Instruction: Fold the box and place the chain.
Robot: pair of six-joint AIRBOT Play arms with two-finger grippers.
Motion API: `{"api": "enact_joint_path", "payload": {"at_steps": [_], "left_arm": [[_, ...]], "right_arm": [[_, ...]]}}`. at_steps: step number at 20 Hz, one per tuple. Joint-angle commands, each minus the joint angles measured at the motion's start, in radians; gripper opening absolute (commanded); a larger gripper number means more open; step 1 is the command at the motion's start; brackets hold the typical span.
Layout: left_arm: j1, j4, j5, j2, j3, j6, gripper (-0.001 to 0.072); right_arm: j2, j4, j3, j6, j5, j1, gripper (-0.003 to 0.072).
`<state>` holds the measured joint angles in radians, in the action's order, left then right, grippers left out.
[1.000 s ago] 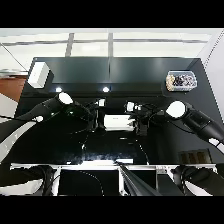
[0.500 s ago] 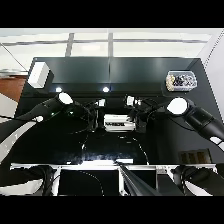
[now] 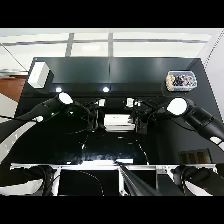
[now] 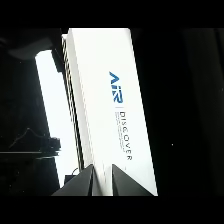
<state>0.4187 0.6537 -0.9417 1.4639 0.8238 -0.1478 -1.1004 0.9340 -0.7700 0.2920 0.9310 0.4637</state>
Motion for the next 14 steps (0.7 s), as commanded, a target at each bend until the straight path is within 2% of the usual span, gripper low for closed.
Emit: {"api": "enact_joint_path", "payload": {"at_steps": [1,3,4,5,14], "left_arm": [[0.000,0.000,-0.002,0.000,0.000,-0.001,0.0354],[0.000,0.000,-0.002,0.000,0.000,-0.001,0.0353],[0.000,0.000,-0.002,0.000,0.000,-0.001,0.0353],[0.000,0.000,-0.002,0.000,0.000,-0.001,0.0353],[0.000,0.000,-0.002,0.000,0.000,-0.001,0.0354]], "right_arm": [[-0.001,0.006,0.002,0.012,0.008,0.000,0.0132],[-0.004,0.005,0.002,0.016,0.007,0.000,0.0143],[-0.010,0.004,0.002,0.024,0.007,0.000,0.0227],[-0.019,0.004,0.002,0.031,0.006,0.002,0.0267],[-0.044,-0.001,0.000,0.038,0.003,0.002,0.0267]]}}
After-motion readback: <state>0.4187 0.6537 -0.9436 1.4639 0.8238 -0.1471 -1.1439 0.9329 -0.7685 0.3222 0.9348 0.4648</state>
